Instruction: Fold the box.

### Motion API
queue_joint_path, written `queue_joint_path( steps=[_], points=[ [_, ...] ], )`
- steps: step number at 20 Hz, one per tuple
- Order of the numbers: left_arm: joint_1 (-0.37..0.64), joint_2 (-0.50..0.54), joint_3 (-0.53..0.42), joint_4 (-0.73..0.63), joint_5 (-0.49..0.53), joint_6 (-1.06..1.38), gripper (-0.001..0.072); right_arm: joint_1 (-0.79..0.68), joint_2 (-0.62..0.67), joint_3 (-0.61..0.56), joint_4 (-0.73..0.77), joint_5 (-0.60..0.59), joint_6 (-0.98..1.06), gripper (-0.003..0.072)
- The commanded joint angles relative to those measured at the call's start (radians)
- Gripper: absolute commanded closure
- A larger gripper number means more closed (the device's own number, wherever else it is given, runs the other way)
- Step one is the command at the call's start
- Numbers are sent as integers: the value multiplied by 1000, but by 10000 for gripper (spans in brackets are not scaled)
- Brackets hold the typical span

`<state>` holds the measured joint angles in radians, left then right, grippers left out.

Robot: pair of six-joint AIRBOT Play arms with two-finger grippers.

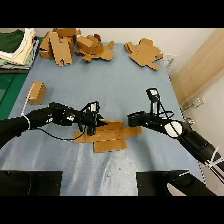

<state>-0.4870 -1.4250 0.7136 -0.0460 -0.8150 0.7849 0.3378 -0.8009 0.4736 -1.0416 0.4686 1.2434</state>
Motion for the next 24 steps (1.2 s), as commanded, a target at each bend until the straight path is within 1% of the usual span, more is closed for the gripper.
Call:
queue_joint_path(
  steps=[1,3,6,9,12,16,19,20,21,22,23,24],
  points=[
    [1,0,0,2,-4,-1,696,26,3,1,-118,32,29,559],
    [1,1,0,8,-4,0,696,42,7,13,-215,108,33,559],
    [0,1,0,24,-6,2,696,134,13,71,-463,260,126,559],
    [0,1,0,27,-6,8,696,291,35,94,-617,313,181,560],
    [0,1,0,29,-6,11,696,429,34,94,-758,385,299,561],
    [0,1,0,28,-6,10,696,615,30,94,-758,403,311,564],
    [0,1,0,28,-6,10,696,779,-21,80,-753,448,312,568],
    [0,1,0,28,-6,10,696,827,-47,68,-758,453,311,675],
    [0,1,0,28,-6,10,696,866,-73,54,-769,451,311,674],
    [0,1,0,28,-6,10,696,888,-102,42,-771,438,313,582],
    [0,1,0,28,-6,10,696,890,-132,41,-761,430,319,403],
    [0,1,0,28,-6,10,695,889,-153,41,-762,424,349,307]
  ],
)
